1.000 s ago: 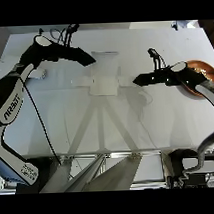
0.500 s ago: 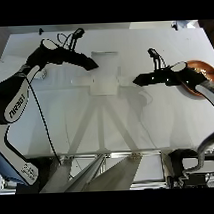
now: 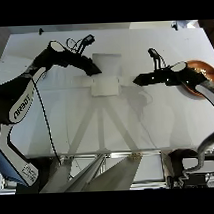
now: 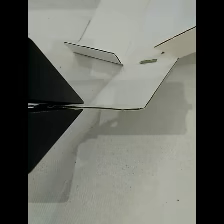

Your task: Fold the box and place the chain.

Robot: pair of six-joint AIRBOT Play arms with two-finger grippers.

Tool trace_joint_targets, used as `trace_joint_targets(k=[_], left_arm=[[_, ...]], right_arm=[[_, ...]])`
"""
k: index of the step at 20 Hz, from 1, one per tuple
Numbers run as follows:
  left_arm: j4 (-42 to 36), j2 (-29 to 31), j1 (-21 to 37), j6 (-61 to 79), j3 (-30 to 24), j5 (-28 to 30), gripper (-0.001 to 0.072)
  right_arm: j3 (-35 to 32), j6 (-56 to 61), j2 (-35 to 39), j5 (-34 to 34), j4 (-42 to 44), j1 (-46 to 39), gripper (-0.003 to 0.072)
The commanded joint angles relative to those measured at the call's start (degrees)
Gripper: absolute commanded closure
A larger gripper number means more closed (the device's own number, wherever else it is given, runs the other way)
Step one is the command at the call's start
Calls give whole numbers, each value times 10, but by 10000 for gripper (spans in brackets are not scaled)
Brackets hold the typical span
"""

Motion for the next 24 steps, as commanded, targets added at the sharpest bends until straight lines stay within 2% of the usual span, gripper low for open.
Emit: trace_joint_targets(k=[1, 2, 24], left_arm=[[1, 0, -3, 35, 0, -2, 568], [1, 0, -3, 36, 0, -2, 704], [-2, 0, -3, 37, 0, -10, 695]], right_arm=[[0, 0, 0, 1, 0, 0, 674], [0, 0, 0, 1, 0, 0, 674], [0, 0, 0, 0, 0, 0, 673]])
